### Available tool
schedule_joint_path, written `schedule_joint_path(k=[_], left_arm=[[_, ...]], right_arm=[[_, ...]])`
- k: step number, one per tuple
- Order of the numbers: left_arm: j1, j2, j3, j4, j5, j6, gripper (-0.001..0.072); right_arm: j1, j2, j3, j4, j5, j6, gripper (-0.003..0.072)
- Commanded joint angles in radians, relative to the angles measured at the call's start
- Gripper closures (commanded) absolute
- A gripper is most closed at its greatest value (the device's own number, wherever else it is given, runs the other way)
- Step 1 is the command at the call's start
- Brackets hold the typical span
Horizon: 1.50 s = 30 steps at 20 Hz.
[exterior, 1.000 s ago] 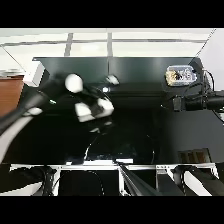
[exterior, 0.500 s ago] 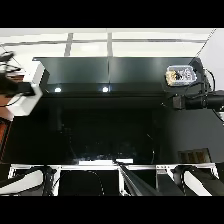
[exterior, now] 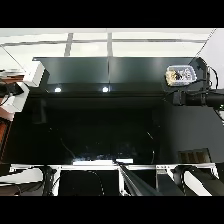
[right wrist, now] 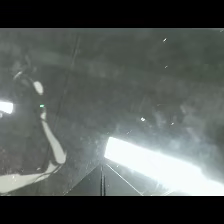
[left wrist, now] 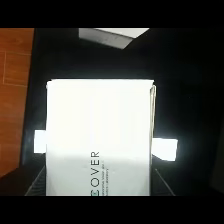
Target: Fold the box and place the chain.
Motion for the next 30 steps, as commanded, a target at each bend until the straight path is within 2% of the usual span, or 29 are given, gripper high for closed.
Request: schedule_joint_path(k=[1, 7, 16, 18, 19, 20, 21, 22, 23, 26, 28, 30], left_arm=[[-0.040, -0.092, 0.001, -0.026, 0.087, 0.051, 0.0481], [-0.076, -0.153, 0.002, -0.024, 0.221, 0.047, 0.0481], [-0.074, -0.152, 0.005, -0.014, 0.219, 0.047, 0.0468], [-0.074, -0.152, 0.021, 0.042, 0.207, 0.047, 0.0453], [-0.074, -0.152, 0.033, 0.068, 0.197, 0.047, 0.0393], [-0.074, -0.152, 0.037, 0.067, 0.199, 0.047, 0.0393], [-0.077, -0.152, 0.041, 0.066, 0.199, 0.047, 0.0307], [-0.083, -0.151, 0.044, 0.068, 0.197, 0.047, 0.0023], [-0.086, -0.151, 0.049, 0.070, 0.193, 0.043, -0.0003], [-0.098, -0.142, 0.126, 0.068, 0.078, 0.029, -0.0003], [-0.106, -0.121, 0.208, 0.068, -0.040, -0.034, -0.0003], [-0.108, -0.096, 0.296, 0.043, -0.222, -0.125, -0.0003]], right_arm=[[0.000, 0.000, 0.000, 0.000, -0.026, 0.014, 0.0671], [0.000, 0.000, 0.000, 0.000, -0.018, 0.043, 0.0670], [0.000, 0.000, 0.000, 0.000, 0.053, 0.043, 0.0670], [0.000, 0.000, 0.000, 0.000, 0.062, 0.044, 0.0670], [0.000, 0.000, 0.000, 0.001, 0.068, 0.045, 0.0671], [0.000, 0.000, 0.000, 0.001, 0.077, 0.049, 0.0671], [0.001, 0.000, 0.000, 0.001, 0.084, 0.054, 0.0670], [0.001, 0.000, 0.000, 0.004, 0.089, 0.060, 0.0670], [0.001, 0.000, 0.000, 0.010, 0.097, 0.068, 0.0671], [0.001, 0.000, 0.000, 0.034, 0.129, 0.067, 0.0671], [0.001, 0.000, 0.000, 0.035, 0.128, 0.066, 0.0670], [0.013, 0.000, 0.000, 0.033, 0.103, 0.028, 0.0671]])
